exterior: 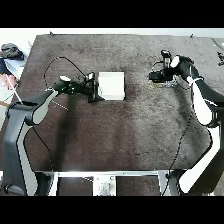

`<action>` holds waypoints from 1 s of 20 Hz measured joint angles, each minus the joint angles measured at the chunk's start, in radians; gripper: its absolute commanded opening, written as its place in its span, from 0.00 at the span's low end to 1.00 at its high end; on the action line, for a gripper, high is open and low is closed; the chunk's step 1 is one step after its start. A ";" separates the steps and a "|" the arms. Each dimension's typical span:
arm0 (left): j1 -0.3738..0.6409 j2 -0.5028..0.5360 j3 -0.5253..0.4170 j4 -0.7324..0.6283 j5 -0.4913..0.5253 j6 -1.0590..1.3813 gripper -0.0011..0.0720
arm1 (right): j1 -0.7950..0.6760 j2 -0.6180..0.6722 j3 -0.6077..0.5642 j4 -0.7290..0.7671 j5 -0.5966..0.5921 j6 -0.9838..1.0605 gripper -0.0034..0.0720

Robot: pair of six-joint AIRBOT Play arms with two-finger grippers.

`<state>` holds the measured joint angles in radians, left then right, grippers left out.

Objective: Fold the box and place the chain.

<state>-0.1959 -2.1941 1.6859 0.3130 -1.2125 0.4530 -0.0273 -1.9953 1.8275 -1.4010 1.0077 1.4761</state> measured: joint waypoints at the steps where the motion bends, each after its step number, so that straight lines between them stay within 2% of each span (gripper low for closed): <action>1: 0.000 0.000 0.000 0.000 0.000 0.000 0.74 | 0.000 0.003 0.000 0.000 0.000 0.000 0.06; 7: 0.000 0.000 0.000 0.000 0.000 0.000 0.74 | 0.000 0.112 -0.001 -0.001 0.045 -0.010 0.06; 13: 0.000 0.000 0.000 0.000 0.000 0.000 0.74 | 0.003 0.357 0.000 -0.001 0.110 -0.057 0.06; 16: 0.000 0.000 0.000 0.000 0.000 0.000 0.74 | 0.003 0.506 0.000 -0.001 0.071 -0.080 0.06; 20: 0.000 0.000 0.000 0.000 0.000 0.000 0.74 | 0.018 0.685 0.000 -0.001 -0.056 -0.108 0.06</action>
